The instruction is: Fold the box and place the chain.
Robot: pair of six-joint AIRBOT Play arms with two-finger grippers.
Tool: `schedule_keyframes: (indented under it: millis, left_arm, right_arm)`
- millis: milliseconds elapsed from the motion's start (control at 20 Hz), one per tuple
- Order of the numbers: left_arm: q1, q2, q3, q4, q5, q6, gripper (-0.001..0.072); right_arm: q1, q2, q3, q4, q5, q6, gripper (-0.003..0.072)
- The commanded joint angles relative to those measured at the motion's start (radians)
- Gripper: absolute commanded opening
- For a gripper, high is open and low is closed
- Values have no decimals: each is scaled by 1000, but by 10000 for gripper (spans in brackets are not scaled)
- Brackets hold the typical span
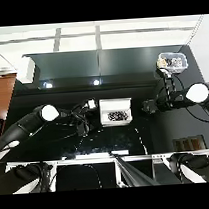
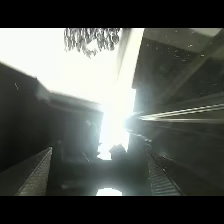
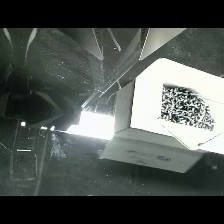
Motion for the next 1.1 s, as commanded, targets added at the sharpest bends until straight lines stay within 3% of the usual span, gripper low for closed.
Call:
schedule_keyframes:
  millis: [0,400,650,700,750,1050]
  left_arm:
    - [34,-94,14,-195,16,340,716]
    - [71,-195,20,-414,7,582,717]
    - [62,-214,40,-412,-9,581,716]
    - [60,-215,42,-407,-11,581,716]
    - [59,-215,42,-407,-10,581,716]
    - [52,-216,44,-408,-6,581,715]
  right_arm:
    - [1,0,-1,4,0,16,276]
    - [1,0,-1,51,-1,23,276]
    - [1,0,-1,51,-20,23,276]
    - [1,0,-1,51,-26,23,224]
    - [1,0,-1,51,-33,23,218]
    - [1,0,-1,51,-57,22,218]
